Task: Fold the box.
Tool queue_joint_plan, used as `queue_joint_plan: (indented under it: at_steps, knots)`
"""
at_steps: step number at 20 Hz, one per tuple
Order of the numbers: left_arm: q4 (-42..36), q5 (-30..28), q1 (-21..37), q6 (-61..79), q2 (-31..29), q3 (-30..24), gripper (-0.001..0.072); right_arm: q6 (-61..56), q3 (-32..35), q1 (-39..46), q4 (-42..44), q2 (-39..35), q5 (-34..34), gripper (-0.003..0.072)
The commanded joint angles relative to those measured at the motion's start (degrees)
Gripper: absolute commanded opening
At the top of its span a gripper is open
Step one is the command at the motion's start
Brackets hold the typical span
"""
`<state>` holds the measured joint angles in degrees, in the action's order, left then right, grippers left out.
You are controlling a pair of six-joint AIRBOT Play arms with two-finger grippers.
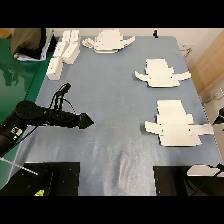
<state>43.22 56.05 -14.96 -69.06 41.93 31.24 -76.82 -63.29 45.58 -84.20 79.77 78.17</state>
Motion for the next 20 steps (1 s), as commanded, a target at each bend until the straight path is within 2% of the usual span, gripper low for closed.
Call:
queue_joint_plan:
  at_steps: [1,7,8,9,10,17,20]
  knots:
    - [0.00,-0.13,0.04,0.02,-0.02,0.00,0.0543,2.78,-0.07,0.15,0.79,0.31,-0.22,0.0509]
    - [0.00,0.07,0.04,0.00,-0.02,0.00,0.0543,7.21,-0.09,0.15,3.43,2.93,0.72,0.0506]
    - [0.00,0.04,0.04,0.00,-0.02,0.00,0.0543,7.65,-0.09,0.15,3.45,3.26,0.44,0.0457]
    - [0.00,0.04,0.04,0.00,-0.02,0.00,0.0543,8.68,-0.09,0.15,3.45,3.61,0.39,0.0368]
    - [0.00,0.07,0.04,0.00,-0.02,0.00,0.0543,9.60,-0.09,0.15,3.48,4.07,0.46,0.0359]
    - [0.00,0.02,0.04,0.02,-0.02,0.00,0.0543,11.45,-0.09,0.15,0.63,5.29,-0.11,0.0361]
    - [0.00,0.04,0.04,0.02,-0.02,0.00,0.0543,13.33,-0.09,0.15,2.12,5.84,1.18,0.0359]
